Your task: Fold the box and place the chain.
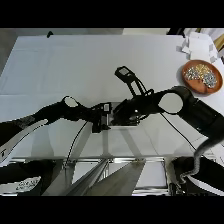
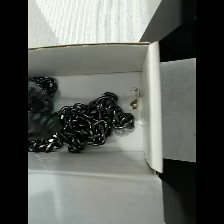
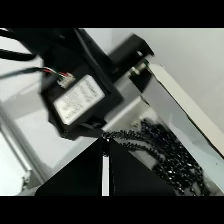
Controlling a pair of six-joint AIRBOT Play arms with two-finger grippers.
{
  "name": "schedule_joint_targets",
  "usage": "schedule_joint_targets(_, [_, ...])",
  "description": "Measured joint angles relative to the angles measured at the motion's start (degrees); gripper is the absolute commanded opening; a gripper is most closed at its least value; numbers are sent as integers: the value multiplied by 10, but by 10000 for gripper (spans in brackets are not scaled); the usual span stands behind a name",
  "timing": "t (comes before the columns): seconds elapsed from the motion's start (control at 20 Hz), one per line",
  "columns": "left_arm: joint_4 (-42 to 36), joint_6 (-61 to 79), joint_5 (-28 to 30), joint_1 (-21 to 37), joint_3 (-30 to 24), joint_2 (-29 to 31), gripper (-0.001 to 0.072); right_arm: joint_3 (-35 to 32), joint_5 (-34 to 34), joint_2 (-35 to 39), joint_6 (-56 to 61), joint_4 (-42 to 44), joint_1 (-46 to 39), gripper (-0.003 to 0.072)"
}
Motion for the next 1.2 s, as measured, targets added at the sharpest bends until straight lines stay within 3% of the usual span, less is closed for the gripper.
schedule_joint_targets(0.25, [0,0,0,0,0,0,144,-58,-44,-7,28,-18,0,23])
schedule_joint_targets(0.3, [0,0,0,0,0,0,144,-68,-50,-8,31,-20,0,85])
schedule_joint_targets(0.4, [0,0,0,0,0,0,144,-83,-59,-9,33,-22,0,290])
schedule_joint_targets(0.45, [0,0,0,0,0,0,144,-88,-62,-9,34,-24,0,339])
schedule_joint_targets(0.65, [0,0,0,0,0,0,144,-97,-64,17,31,-33,-20,326])
schedule_joint_targets(0.75, [0,0,0,0,0,0,144,-99,-43,53,9,-37,-52,166])
schedule_joint_targets(1.0, [0,0,0,0,0,0,144,-103,68,135,-153,-69,-198,190])
schedule_joint_targets(1.2, [0,0,0,0,0,0,144,-134,94,138,-384,-66,-290,306])
